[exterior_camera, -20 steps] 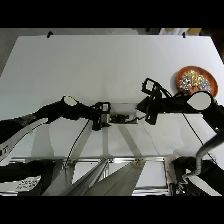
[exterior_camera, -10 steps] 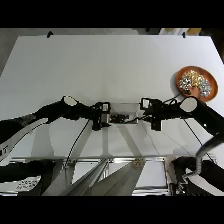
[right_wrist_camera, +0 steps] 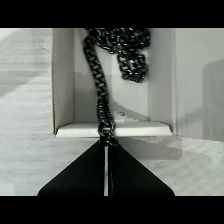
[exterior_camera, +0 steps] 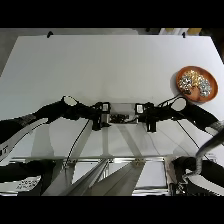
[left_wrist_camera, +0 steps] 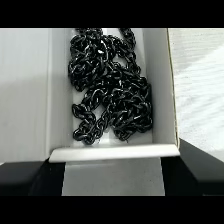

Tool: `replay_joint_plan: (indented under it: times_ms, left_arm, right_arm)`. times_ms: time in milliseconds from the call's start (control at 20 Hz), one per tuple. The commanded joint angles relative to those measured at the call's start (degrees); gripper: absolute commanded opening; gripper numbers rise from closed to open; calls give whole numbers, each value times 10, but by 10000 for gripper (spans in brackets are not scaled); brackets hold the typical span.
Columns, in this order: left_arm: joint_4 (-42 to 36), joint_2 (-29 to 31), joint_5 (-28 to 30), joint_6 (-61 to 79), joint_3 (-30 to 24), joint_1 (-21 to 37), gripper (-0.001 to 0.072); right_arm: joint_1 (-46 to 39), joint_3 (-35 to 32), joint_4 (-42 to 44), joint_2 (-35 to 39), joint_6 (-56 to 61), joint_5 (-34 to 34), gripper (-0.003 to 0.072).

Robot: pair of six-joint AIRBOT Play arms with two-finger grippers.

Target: Fold the box and place the chain.

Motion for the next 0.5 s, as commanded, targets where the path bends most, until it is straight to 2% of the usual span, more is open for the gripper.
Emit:
replay_joint_plan:
  times_ms: [0,250,450]
  left_arm:
    - [0,0,0,0,0,0,153]
    - [0,0,0,0,0,0,153]
    - [0,0,0,0,0,0,153]
  right_arm:
    - [2,0,2,-1,-8,1,20]
    - [2,0,-92,45,108,13,20]
    - [2,0,-104,128,126,29,19]
